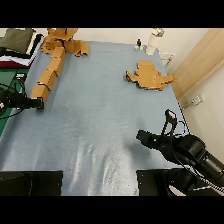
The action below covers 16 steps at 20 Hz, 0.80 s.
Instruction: Fold the box.
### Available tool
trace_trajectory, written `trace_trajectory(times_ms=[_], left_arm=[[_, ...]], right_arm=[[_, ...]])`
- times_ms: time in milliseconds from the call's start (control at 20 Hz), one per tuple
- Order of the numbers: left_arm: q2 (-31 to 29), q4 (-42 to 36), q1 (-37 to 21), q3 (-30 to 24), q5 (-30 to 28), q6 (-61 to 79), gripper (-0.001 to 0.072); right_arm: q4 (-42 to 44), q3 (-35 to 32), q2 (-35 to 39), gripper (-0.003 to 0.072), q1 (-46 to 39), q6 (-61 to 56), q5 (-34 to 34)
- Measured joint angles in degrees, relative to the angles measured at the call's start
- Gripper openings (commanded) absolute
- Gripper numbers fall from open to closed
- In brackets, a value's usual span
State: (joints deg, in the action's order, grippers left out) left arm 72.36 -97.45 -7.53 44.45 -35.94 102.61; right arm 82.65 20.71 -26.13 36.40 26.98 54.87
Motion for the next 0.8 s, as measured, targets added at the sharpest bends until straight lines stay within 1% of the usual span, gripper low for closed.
trace_trajectory(times_ms=[100, 200, 300, 450, 500, 550, 600, 650, 750, 800], left_arm=[[0.0, 0.2, 0.0, 0.1, -0.8, 0.0, 0.0701], [-0.4, 1.6, 0.0, 0.8, -3.6, -0.1, 0.0701], [-1.6, 4.6, 0.0, 2.2, -8.1, -0.2, 0.0701], [-5.7, 9.0, 0.0, 5.3, -15.8, -1.9, 0.0700], [-7.6, 9.2, 0.0, 6.6, -18.3, -2.7, 0.0605], [-9.5, 8.2, 0.0, 7.7, -20.6, -3.3, 0.0282], [-11.1, 6.1, 0.4, 8.6, -23.0, -3.4, 0.0091], [-12.7, 2.8, 1.4, 9.5, -25.3, -2.8, 0.0015], [-14.7, -2.7, 5.4, 10.6, -28.5, -2.1, 0.0013], [-15.2, -4.9, 8.5, 10.9, -29.2, -2.4, 0.0013]], right_arm=[[0.0, 0.0, 0.0, 0.0000, 0.0, 0.0, 0.0], [0.1, 0.0, 0.0, 0.0000, 0.0, 0.0, 0.0], [0.3, 0.0, 0.0, 0.0001, 0.0, 0.0, 0.0], [1.7, 0.5, -0.1, 0.0001, 0.0, 3.2, 0.0], [2.3, 1.0, -0.5, 0.0001, 0.0, 4.7, 0.0], [2.8, 1.7, -1.1, 0.0000, -0.1, 6.2, 0.0], [3.3, 2.9, -2.5, 0.0000, -0.4, 8.1, 0.0], [3.7, 4.4, -4.6, 0.0001, -0.8, 10.1, 0.1], [5.2, 8.6, -10.5, 0.0001, -2.0, 15.1, 0.3], [6.2, 11.6, -14.6, 0.0001, -2.8, 18.2, 0.7]])
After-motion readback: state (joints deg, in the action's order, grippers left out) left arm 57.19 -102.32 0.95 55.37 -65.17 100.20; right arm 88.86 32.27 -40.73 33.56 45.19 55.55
